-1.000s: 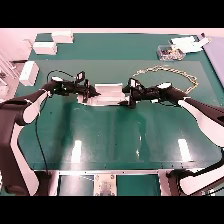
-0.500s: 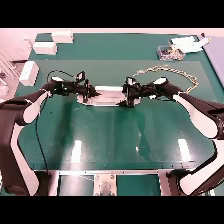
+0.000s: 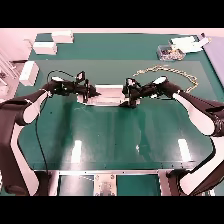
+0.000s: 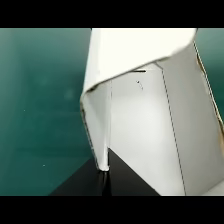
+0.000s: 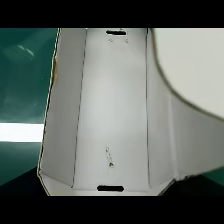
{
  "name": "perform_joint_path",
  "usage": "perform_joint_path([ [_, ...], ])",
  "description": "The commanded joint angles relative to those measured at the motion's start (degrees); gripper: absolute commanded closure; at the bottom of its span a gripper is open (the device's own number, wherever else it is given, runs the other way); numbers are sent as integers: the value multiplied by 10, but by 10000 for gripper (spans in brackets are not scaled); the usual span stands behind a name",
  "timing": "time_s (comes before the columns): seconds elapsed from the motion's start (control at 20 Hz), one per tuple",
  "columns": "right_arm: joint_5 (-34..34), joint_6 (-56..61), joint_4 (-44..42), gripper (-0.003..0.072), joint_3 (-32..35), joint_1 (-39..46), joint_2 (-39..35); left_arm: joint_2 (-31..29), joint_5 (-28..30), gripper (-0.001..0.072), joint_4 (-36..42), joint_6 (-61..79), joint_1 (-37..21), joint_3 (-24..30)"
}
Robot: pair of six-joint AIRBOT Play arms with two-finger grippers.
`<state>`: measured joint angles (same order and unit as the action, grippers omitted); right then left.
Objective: Fold the box and place the chain.
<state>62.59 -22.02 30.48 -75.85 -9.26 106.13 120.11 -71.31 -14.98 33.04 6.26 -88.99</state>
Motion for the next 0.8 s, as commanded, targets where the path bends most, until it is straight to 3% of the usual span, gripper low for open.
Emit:
perform_joint_path([
  [0.0,4,2,0,-30,-20,0,17,0,-1,688,0,0,-1,0],
  [0.75,20,-1,-12,-17,-38,-6,40,0,0,688,0,0,-1,0],
])
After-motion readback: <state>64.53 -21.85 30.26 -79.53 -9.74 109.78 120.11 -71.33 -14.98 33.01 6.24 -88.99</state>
